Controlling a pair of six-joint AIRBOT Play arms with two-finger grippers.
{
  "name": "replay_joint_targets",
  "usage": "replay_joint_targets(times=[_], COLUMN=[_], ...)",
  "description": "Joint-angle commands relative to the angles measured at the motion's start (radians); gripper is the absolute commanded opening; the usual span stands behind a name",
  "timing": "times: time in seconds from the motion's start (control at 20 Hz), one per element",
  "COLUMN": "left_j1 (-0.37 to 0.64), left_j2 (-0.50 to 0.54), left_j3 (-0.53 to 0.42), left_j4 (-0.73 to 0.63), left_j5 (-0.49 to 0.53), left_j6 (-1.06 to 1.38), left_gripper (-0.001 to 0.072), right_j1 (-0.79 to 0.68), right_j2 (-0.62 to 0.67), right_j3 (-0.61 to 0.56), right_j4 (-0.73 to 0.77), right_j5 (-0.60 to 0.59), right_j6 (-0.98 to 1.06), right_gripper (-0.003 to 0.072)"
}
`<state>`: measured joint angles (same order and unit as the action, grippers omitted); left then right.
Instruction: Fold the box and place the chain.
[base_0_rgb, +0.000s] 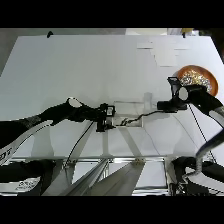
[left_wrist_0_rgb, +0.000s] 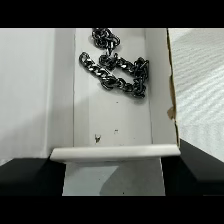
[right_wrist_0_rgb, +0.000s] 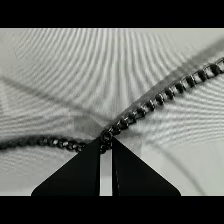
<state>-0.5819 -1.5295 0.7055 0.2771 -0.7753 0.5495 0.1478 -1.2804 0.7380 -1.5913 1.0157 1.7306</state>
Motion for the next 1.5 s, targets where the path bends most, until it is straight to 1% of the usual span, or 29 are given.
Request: replay_joint_targets(times=[0.0,0.2,0.3,0.45,0.6,0.75,0.8,0.85,1.0,1.25,1.35,1.45], left_j1=[0.001,0.001,0.001,0.001,0.001,0.001,0.001,0.001,0.001,0.001,0.001,0.001], left_j2=[0.001,0.001,0.001,0.001,0.001,0.001,0.001,0.001,0.001,0.001,0.001,0.001], left_j3=[0.0,0.0,0.0,0.0,0.0,0.0,0.0,0.0,0.0,0.0,0.0,0.0], left_j4=[0.0,0.0,0.0,0.0,0.0,0.0,0.0,0.0,0.0,0.0,0.0,0.0], left_j5=[0.0,0.0,0.0,0.0,0.0,0.0,0.0,0.0,0.0,0.0,0.0,0.0], left_j6=[0.0,0.0,0.0,0.0,0.0,0.0,0.0,0.0,0.0,0.0,0.0,0.0], left_gripper=[0.001,0.001,0.001,0.001,0.001,0.001,0.001,0.001,0.001,0.001,0.001,0.001], right_j1=[0.044,0.163,0.219,0.28,0.322,0.342,0.366,0.383,0.448,0.518,0.547,0.555], right_j2=[0.097,0.303,0.404,0.531,0.607,0.625,0.625,0.624,0.617,0.555,0.526,0.498], right_j3=[0.002,0.002,0.002,0.002,0.002,0.002,0.002,0.002,0.002,0.002,0.002,0.002], right_j4=[-0.001,0.019,0.066,0.192,0.275,0.333,0.391,0.406,0.411,0.422,0.422,0.42], right_j5=[0.057,0.1,0.117,0.104,0.054,0.019,-0.019,-0.05,-0.163,-0.28,-0.313,-0.314], right_j6=[-0.063,-0.063,-0.063,-0.063,-0.063,-0.063,-0.064,-0.064,-0.063,-0.061,-0.06,-0.06], right_gripper=[0.0015,0.0015,0.0016,0.0016,0.0016,0.0016,0.0016,0.0016,0.0016,0.0016,0.0016,0.0016])
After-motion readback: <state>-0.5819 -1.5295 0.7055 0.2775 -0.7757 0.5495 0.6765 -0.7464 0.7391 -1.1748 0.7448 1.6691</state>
